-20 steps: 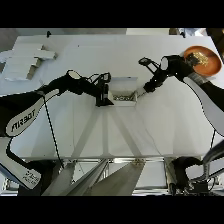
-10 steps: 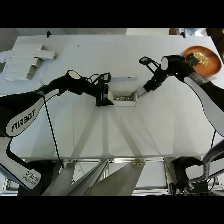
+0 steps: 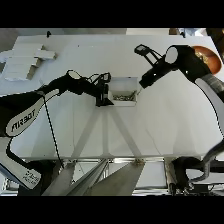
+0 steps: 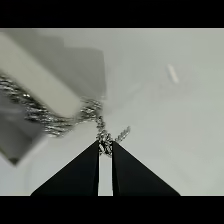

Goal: Fold the box and place the chain.

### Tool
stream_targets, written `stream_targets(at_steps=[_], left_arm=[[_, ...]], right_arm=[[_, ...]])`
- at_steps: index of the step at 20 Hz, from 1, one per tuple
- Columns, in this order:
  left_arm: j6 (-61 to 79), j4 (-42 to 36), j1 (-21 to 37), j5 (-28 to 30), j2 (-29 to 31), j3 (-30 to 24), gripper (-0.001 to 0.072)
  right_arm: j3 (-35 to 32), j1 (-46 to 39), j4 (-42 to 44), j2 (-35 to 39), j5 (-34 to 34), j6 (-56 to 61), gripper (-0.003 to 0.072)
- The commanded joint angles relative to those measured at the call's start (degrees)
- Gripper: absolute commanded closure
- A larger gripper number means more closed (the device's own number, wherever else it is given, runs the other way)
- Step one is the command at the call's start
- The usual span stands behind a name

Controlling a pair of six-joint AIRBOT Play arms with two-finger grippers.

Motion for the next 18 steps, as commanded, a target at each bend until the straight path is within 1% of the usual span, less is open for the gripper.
stream_targets(at_steps=[1,4,8,11,15,18], left_arm=[[0.0,0.02,0.0,0.02,-0.02,0.02,0.0234],[0.02,0.02,0.0,0.02,-0.02,0.02,0.0234],[0.0,0.02,0.0,0.02,-0.02,0.02,0.0234],[0.02,0.02,0.0,0.02,-0.02,0.02,0.0234],[0.02,0.02,0.0,0.02,-0.02,0.02,0.0234],[0.0,0.02,0.0,0.02,-0.02,0.02,0.0234]], right_arm=[[0.02,4.66,6.84,1.9,0.57,-1.97,0.0675],[0.02,8.94,9.88,1.9,-0.07,-4.24,0.0675],[0.02,12.39,9.81,1.88,-1.86,-4.33,0.0675],[0.0,12.79,9.11,1.11,-2.67,-4.31,0.0675],[0.0,12.79,4.37,-3.06,-2.71,-3.19,0.0676],[0.0,12.79,3.52,-6.93,-3.52,-2.36,0.0675]])
